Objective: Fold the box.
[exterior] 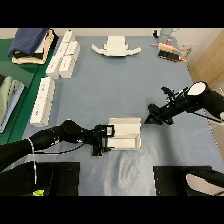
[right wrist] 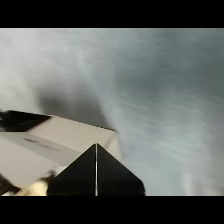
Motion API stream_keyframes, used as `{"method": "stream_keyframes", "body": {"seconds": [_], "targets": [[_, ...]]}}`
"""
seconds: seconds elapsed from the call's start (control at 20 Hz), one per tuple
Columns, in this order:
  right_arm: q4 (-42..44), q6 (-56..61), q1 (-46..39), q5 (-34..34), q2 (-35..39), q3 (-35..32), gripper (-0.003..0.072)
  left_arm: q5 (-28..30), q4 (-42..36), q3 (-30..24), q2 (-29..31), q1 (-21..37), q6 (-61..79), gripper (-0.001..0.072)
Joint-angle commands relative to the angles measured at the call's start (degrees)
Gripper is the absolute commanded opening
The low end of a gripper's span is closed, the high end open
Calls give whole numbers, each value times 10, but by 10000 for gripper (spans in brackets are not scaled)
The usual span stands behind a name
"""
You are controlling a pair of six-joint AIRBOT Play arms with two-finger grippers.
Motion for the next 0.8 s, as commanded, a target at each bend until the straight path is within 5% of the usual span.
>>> {"method": "stream_keyframes", "body": {"seconds": [0.0, 0.25, 0.55, 0.75], "targets": [[176, -112, -43, 54, -112, 25, 3, 0, 0, 0, 0, 0, 0, 409], [189, -166, 18, 125, -175, 47, 3, 0, 0, 0, 0, 0, 0, 409], [176, -291, 120, 133, -138, 47, 3, 0, 0, 0, 0, 0, 0, 409], [55, -331, 197, 13, -55, 30, 3, 0, 0, 0, 0, 0, 0, 409]]}}
